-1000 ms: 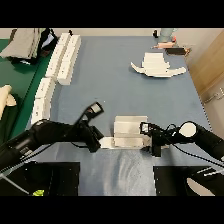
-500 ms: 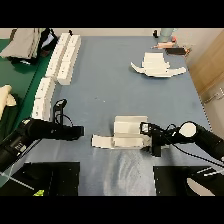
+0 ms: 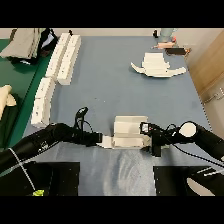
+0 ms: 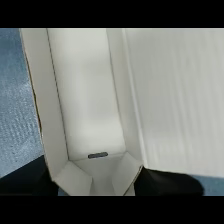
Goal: Fold the box.
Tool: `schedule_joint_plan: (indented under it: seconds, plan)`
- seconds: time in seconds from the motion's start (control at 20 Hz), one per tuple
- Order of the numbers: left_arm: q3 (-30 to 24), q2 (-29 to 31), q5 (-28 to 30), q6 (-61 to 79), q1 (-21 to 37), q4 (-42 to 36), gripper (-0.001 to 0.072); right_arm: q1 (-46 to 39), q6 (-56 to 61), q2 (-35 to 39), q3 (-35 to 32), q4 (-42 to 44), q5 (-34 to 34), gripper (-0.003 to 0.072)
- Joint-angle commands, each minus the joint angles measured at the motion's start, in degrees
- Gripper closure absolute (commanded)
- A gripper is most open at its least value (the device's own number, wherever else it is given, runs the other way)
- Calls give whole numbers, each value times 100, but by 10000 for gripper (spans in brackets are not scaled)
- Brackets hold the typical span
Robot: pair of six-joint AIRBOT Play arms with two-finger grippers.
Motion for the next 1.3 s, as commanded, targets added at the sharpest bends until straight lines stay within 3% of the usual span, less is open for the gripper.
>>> schedule_joint_plan:
  seconds: [0.0, 0.45, 0.55, 0.6, 1.25]
  plan:
    - [142, -90, 385, 42, -516, -299, 695, 4, 2, 4, 7, 0, 2, 147]
    - [660, -98, 385, 39, -509, -284, 687, 4, 2, 4, 7, 0, 2, 147]
    - [660, -98, 356, 39, -511, -299, 216, 4, 2, 4, 7, 0, 2, 147]
    - [660, -98, 328, 39, -509, -304, 250, 4, 2, 4, 7, 0, 2, 147]
    - [664, -203, 299, 17, -522, -608, 250, 4, 2, 4, 7, 0, 2, 146]
